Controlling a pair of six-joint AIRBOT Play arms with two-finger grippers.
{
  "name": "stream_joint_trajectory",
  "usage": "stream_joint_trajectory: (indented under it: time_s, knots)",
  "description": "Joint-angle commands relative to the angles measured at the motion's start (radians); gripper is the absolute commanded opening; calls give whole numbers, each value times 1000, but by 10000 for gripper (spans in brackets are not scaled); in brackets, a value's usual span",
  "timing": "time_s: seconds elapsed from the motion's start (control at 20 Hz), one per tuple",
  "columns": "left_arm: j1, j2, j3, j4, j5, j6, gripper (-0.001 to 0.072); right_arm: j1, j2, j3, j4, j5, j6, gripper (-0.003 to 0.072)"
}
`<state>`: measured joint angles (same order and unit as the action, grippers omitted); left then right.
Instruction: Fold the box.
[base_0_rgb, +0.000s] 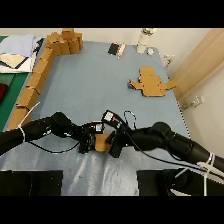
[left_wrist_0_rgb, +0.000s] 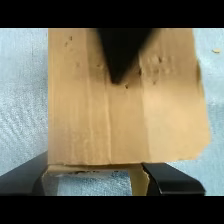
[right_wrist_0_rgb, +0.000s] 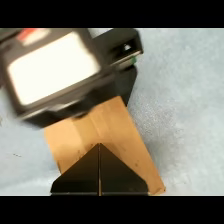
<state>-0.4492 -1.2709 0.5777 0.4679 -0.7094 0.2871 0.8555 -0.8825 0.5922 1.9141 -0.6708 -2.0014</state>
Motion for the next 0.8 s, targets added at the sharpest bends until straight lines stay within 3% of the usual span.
stream_joint_trajectory:
  time_s: [0.0,0.05,0.1,0.3,0.6,0.75]
  knots:
    - [0,-1,1,0,0,0,439,187,72,-61,-476,117,240,8]
    - [0,-1,1,0,0,0,439,211,72,-61,-539,111,239,139]
    - [0,-1,1,0,0,0,439,227,72,-61,-582,112,224,421]
    - [0,-1,1,0,0,0,439,237,74,-60,-591,111,139,436]
    - [0,-1,1,0,0,0,439,244,74,-61,-441,21,16,456]
    - [0,-1,1,0,0,0,439,268,73,-80,-528,21,-28,456]
